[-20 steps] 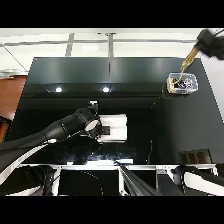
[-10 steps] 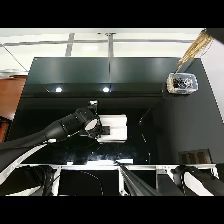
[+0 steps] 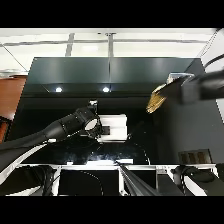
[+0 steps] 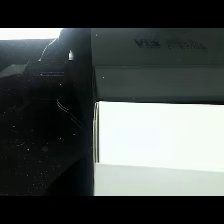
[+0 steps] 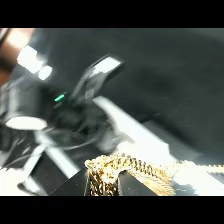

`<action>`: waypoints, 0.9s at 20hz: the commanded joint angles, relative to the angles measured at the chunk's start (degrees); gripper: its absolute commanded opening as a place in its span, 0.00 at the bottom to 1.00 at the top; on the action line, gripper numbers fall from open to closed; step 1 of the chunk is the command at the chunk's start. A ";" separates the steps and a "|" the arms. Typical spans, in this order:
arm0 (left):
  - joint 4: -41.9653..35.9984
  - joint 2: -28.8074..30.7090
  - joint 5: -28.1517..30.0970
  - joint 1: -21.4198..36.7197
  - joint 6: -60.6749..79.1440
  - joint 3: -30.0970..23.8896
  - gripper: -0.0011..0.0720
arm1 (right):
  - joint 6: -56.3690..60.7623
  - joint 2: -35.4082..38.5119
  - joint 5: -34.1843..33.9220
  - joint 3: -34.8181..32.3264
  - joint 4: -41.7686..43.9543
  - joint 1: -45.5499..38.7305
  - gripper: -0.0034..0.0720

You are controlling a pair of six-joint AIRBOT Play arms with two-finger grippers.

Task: Fold the box and place the chain.

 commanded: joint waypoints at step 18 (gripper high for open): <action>0.26 0.00 -1.62 -0.04 0.02 0.00 0.05 | 3.23 -8.50 -21.29 -19.50 -1.18 20.02 0.64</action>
